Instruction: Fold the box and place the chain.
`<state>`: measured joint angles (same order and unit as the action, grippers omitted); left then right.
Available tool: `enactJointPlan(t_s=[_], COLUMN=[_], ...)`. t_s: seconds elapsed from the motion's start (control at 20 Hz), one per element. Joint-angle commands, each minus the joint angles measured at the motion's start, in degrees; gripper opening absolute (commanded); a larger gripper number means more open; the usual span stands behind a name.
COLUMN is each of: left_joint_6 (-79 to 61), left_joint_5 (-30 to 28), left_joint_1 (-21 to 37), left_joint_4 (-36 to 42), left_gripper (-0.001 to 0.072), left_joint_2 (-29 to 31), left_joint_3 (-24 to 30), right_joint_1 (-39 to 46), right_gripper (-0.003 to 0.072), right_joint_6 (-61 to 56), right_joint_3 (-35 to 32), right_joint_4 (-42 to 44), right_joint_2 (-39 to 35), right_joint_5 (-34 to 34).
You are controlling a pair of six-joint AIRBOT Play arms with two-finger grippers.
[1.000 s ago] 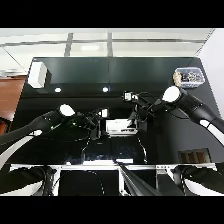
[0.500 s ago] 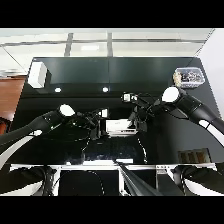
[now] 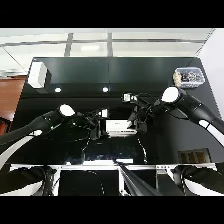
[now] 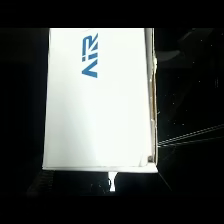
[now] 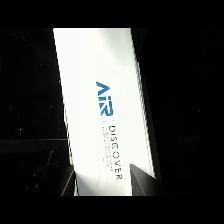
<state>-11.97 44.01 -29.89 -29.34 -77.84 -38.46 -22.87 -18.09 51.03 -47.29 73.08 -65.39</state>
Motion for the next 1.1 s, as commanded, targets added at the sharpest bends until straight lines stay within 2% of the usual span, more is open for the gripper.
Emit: enactJointPlan(t_s=[0.0, 0.1, 0.15, 0.25, 0.3, 0.75, 0.9, 1.05], left_joint_6=[0.0, 0.0, 0.0, 0.0, 0.0, 0.0, 0.0, 0.0], left_joint_5=[0.0, 0.0, 0.0, 0.0, 0.0, 0.0, 0.0, 0.0], left_joint_1=[0.1, 0.1, 0.1, 0.1, 0.1, 0.1, 0.1, 0.0], left_joint_4=[0.0, 0.0, 0.0, 0.0, 0.0, 0.0, 0.0, 0.0], left_gripper=[0.0347, 0.0347, 0.0347, 0.0347, 0.0347, 0.0347, 0.0347, 0.0347], left_joint_2=[0.0, 0.0, 0.0, 0.0, 0.0, 0.0, 0.0, 0.0], left_joint_3=[-0.1, -0.1, -0.1, -0.1, -0.1, -0.1, -0.1, -0.1], right_joint_1=[0.0, 0.0, 0.0, 0.0, 0.0, 0.0, 0.3, 4.2], right_gripper=[0.0391, 0.0421, 0.0518, 0.0512, 0.0486, 0.0488, 0.0488, 0.0487], right_joint_6=[-1.2, -2.1, -2.7, -3.1, -3.1, -3.2, -8.5, -21.2], right_joint_3=[0.0, 0.0, 0.0, 0.0, 0.0, -0.9, 0.2, 0.9], right_joint_4=[0.0, 0.0, 0.0, -0.2, -0.3, -0.9, -0.7, 2.1], right_joint_2=[-0.1, -0.1, -0.1, -0.1, -0.1, -0.1, -2.3, -5.7], right_joint_5=[-0.2, -0.3, -0.3, 0.0, 0.0, 0.9, -1.9, -10.5])
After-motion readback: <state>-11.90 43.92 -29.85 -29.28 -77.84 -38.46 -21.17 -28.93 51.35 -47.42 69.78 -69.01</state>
